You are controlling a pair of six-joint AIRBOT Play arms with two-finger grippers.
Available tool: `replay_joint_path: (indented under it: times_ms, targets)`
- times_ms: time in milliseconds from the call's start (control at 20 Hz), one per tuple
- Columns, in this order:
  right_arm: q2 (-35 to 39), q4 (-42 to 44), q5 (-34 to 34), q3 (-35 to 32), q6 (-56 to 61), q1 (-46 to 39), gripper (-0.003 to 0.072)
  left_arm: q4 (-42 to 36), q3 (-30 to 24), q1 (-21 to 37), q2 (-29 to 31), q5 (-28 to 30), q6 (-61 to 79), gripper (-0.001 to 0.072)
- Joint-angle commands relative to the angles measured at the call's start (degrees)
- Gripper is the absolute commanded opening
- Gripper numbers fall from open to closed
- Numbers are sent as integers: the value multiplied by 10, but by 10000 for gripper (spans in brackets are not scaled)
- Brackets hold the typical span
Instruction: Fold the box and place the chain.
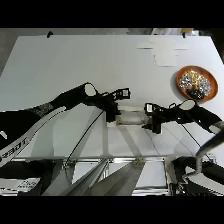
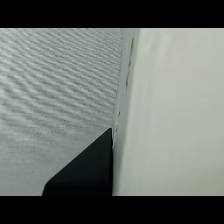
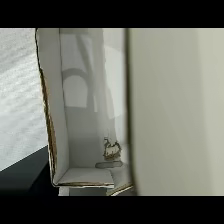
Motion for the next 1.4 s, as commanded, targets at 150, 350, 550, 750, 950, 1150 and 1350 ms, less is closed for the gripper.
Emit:
replay_joint_path:
  times_ms: [150,350,550,750,950,1150,1350]
  targets:
    - [0,0,0,0,0,0,404,-5,0,0,0,10,0,10]
    - [0,0,0,0,0,0,404,3,0,5,3,-10,0,437]
    - [0,0,0,0,0,0,404,5,0,13,26,-47,0,570]
    - [0,0,0,0,0,0,404,58,0,20,71,-62,-12,570]
    - [0,0,0,0,0,1,404,204,0,24,126,-101,-150,553]
    - [0,0,0,0,0,0,404,292,0,-1,183,-150,-268,130]
    - [0,0,0,0,0,0,404,281,0,-81,202,-152,-297,3]
